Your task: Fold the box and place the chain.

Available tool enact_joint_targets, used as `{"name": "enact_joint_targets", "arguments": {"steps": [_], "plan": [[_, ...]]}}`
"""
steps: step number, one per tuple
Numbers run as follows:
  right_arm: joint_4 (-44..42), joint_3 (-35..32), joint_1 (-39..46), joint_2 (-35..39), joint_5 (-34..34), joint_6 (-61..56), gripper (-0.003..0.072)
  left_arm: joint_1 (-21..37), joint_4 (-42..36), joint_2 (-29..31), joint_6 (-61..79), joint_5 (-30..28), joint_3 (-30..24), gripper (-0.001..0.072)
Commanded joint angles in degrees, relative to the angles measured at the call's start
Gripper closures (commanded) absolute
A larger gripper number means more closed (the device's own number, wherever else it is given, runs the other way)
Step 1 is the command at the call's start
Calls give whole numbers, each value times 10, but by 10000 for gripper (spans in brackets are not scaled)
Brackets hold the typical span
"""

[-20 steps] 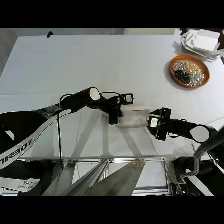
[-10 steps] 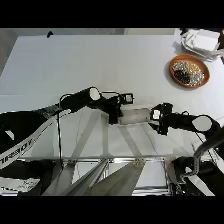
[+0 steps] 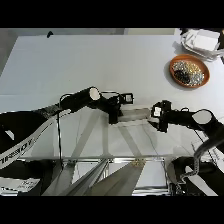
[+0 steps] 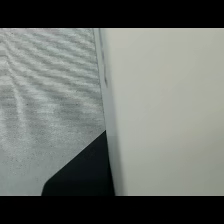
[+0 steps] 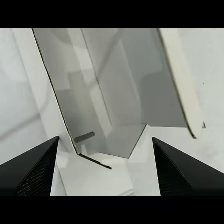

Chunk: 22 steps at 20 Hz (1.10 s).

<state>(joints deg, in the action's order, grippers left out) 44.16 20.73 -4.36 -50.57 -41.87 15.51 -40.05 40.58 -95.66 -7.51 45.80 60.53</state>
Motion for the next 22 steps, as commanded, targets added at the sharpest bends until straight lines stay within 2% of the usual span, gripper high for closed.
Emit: {"name": "enact_joint_targets", "arguments": {"steps": [1,6,13,22], "plan": [[-16,25,17,-33,-26,14,66,0,0,0,0,1,0,698],[-39,34,17,-72,-69,43,66,0,0,0,0,1,0,698],[-51,34,14,-89,-73,46,69,0,0,0,0,1,0,698],[-38,34,14,-101,-147,38,100,0,0,0,0,1,0,698]]}}
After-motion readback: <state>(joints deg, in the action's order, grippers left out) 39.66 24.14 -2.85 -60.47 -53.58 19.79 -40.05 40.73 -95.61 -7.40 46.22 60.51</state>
